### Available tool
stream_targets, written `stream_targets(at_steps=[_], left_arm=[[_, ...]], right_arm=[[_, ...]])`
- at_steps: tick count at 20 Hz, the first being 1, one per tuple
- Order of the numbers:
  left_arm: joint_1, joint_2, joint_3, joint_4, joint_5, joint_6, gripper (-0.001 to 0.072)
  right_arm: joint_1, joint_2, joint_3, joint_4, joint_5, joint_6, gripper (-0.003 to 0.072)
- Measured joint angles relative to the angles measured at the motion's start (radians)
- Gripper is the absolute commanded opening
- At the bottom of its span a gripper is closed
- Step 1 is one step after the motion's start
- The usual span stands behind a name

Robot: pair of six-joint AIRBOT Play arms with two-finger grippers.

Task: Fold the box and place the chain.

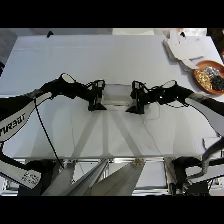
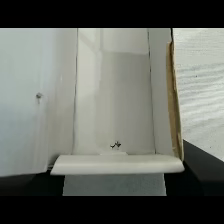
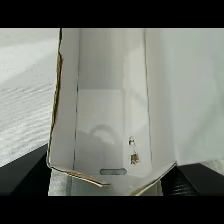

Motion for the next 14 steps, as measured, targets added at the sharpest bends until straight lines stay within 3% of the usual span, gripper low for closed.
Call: stream_targets(at_steps=[5, 14], left_arm=[[0.0, 0.0, 0.0, 0.0, 0.0, 0.001, 0.0412], [0.0, 0.0, 0.0, -0.002, 0.0, -0.003, 0.0412]], right_arm=[[0.0, 0.033, 0.0, -0.044, 0.019, 0.008, 0.0642], [-0.016, 0.146, 0.0, -0.351, 0.035, 0.186, 0.0641]])
